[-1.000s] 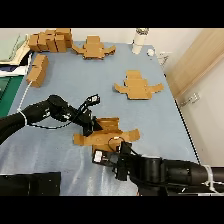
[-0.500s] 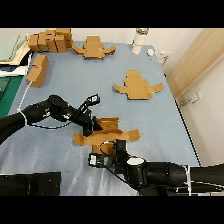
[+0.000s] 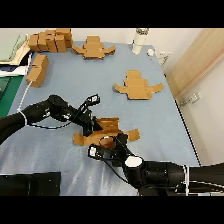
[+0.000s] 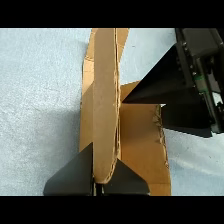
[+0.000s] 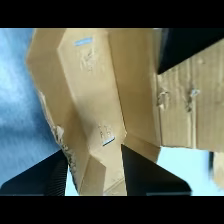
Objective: Fold the box.
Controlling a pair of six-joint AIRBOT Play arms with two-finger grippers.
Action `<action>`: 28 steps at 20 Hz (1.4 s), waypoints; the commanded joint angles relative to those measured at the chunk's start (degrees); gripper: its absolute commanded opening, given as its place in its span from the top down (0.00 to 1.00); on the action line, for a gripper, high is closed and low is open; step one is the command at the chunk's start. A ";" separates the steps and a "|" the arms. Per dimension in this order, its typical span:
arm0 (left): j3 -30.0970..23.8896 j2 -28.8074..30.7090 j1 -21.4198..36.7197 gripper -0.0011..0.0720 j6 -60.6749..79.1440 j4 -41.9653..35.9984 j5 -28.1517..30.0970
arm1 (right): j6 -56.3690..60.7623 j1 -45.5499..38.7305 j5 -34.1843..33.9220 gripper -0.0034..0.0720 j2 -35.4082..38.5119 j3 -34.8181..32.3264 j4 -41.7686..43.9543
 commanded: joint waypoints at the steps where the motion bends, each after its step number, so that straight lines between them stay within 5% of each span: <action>1: 0.00 -0.02 0.04 0.97 0.02 0.00 0.00 | 3.08 0.11 -0.35 0.33 -0.04 0.26 2.12; 4: 0.00 -0.02 0.04 0.97 0.02 -0.02 0.02 | 3.08 0.11 -0.09 0.31 -0.04 0.39 4.26; 5: 0.00 -0.02 0.04 0.97 0.02 0.00 0.00 | 3.08 0.04 -0.66 0.10 -0.02 0.76 3.43; 6: 0.00 -0.02 0.04 0.97 0.02 -0.02 -0.02 | 3.50 -0.02 -1.55 0.00 0.20 0.94 1.62; 16: 0.00 -0.02 0.04 0.97 0.02 0.00 0.02 | -6.23 -9.99 10.80 0.00 13.22 -7.69 5.81; 28: 0.00 -0.02 0.04 0.97 0.02 -0.02 0.00 | -12.20 -15.91 15.78 0.00 17.00 -8.61 4.15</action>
